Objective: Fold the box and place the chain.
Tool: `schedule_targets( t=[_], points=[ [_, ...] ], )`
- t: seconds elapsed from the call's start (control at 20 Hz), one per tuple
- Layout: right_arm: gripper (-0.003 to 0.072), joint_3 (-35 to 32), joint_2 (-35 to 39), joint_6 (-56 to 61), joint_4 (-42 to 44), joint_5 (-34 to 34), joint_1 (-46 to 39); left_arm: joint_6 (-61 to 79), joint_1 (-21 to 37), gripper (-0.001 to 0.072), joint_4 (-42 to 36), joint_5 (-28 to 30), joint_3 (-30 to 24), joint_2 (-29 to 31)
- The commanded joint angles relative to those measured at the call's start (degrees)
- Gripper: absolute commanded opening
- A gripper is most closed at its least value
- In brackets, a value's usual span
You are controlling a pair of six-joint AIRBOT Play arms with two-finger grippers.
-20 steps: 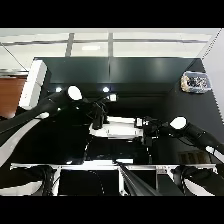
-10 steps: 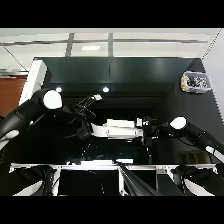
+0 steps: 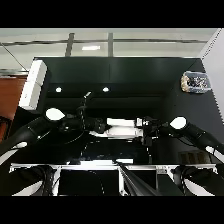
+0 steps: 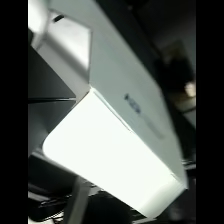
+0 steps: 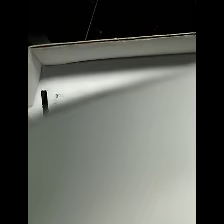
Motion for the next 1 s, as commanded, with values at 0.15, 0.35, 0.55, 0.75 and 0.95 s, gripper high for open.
schedule_targets(
  t=[0.15,0.35,0.55,0.75,0.95],
  points=[
    [0.0235,0.04,0.00,-0.02,0.00,-0.02,0.00,16.06,-0.02,0.0034,-10.38,8.72,5.01,-6.67],
    [0.0235,0.04,0.00,-0.02,0.00,-0.02,0.00,16.72,-0.07,0.0032,2.43,8.74,8.44,-11.47],
    [0.0234,0.04,0.00,-0.02,0.00,-0.02,0.00,12.92,-0.09,0.0032,11.63,4.07,11.10,-15.10],
    [0.0235,0.04,0.00,-0.02,0.00,0.00,0.00,12.94,-0.04,0.0032,13.51,2.95,11.63,-16.79],
    [0.0234,0.04,0.00,-0.02,0.00,-0.02,0.00,13.09,0.85,0.0032,19.41,0.13,14.95,-16.61]
  ],
)
